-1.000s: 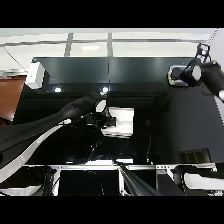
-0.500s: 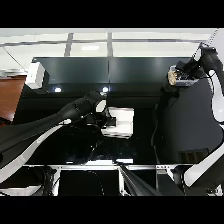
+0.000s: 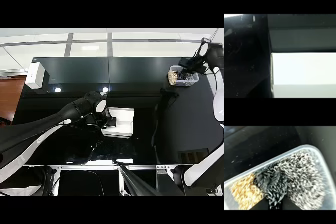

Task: Fold the box and place the chain.

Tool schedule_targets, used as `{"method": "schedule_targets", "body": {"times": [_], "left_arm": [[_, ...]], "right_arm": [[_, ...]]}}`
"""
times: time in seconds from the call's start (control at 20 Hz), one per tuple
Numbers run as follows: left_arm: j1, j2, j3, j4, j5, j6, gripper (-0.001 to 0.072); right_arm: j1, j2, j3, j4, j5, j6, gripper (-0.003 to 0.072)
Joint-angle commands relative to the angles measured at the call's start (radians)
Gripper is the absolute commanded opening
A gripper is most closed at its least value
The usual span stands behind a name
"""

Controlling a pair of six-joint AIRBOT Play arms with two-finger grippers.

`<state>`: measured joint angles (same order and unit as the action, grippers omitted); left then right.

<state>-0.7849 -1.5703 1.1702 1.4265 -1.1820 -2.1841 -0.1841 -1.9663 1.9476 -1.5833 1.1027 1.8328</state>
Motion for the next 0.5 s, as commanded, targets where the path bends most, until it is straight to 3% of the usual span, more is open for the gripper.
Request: {"method": "schedule_targets", "body": {"times": [0.0, 0.3, 0.45], "left_arm": [[0.001, 0.0, 0.0, -0.003, -0.001, 0.0, 0.0023], [0.001, 0.0, 0.0, -0.003, 0.0, 0.0, 0.0023], [0.001, 0.0, 0.0, -0.003, -0.002, 0.0, 0.0023]], "right_arm": [[-0.001, 0.114, 0.029, 0.02, 0.083, -0.136, 0.0014], [0.007, 0.396, 0.019, 0.154, 0.143, -0.262, 0.0012], [0.039, 0.569, -0.07, 0.247, 0.15, -0.33, 0.0012]]}}
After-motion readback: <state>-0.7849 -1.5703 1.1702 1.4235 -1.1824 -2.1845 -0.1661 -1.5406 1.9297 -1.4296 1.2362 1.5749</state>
